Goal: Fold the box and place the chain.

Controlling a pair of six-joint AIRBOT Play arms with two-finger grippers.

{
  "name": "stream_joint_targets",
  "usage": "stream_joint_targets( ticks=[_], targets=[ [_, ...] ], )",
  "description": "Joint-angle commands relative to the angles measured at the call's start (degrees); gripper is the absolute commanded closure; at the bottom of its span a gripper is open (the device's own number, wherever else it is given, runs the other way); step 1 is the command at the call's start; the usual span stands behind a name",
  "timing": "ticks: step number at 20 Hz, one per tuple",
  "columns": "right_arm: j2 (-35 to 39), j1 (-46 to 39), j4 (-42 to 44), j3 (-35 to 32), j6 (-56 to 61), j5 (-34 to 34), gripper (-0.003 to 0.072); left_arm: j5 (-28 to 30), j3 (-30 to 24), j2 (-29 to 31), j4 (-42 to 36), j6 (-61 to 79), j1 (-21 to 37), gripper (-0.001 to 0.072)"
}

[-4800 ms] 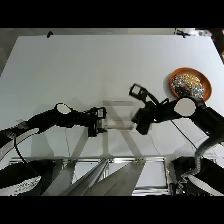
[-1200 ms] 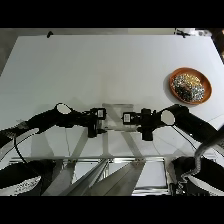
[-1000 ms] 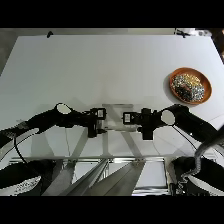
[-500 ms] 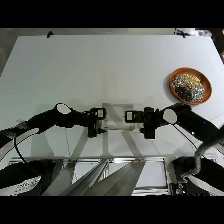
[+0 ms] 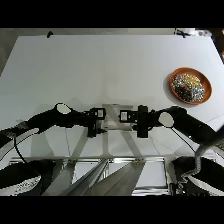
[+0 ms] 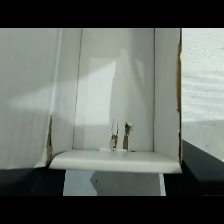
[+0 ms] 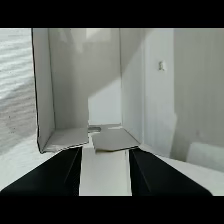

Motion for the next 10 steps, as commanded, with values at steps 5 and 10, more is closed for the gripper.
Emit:
stream_joint_targets(
  ticks=[5, 10],
  targets=[
    [-0.46, 1.99, 1.16, 0.04, 1.51, 1.01, 0.0410, 0.02, 0.02, 0.04, -0.07, -0.11, 0.00, 0.0567],
    [-0.46, 1.99, 2.64, 0.04, 1.46, -3.65, 0.0505, 0.02, 0.02, 0.04, -0.07, -0.11, 0.00, 0.0567]
  ],
)
